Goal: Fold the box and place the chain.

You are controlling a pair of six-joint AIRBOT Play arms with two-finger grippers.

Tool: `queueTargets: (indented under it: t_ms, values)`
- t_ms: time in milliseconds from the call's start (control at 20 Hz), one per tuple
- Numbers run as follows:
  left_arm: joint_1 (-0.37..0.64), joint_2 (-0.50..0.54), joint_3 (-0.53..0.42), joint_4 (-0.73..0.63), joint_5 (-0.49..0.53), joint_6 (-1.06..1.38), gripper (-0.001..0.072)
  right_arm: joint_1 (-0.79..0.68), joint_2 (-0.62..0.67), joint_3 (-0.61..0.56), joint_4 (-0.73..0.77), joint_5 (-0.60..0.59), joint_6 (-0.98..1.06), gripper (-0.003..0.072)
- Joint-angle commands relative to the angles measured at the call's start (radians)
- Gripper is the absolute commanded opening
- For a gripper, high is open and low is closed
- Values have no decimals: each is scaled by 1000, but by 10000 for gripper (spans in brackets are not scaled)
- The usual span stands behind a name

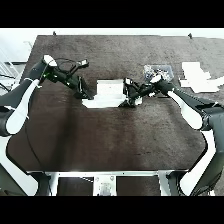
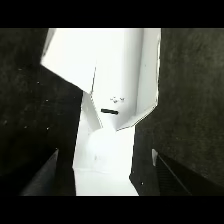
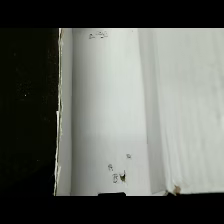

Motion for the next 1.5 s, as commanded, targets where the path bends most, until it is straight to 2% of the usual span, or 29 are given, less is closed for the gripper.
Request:
queueTargets:
  t_ms: [0, 300, 1150, 1200, 1450]
  values:
    - [-32, -1, -58, 23, 70, 113, 720, 1, -1, 0, 0, 0, 0, 503]
    - [-92, -3, -58, 85, 169, 156, 720, 1, -1, 0, 0, 0, 0, 503]
    - [-94, -28, -71, 60, 152, 156, 720, 1, -1, 0, 0, 0, 0, 503]
    - [-96, -28, -71, 60, 149, 158, 598, 1, -1, 0, 0, 0, 0, 503]
    - [-134, -28, -71, 147, 180, 156, 587, 1, -1, 0, 0, 0, 0, 503]
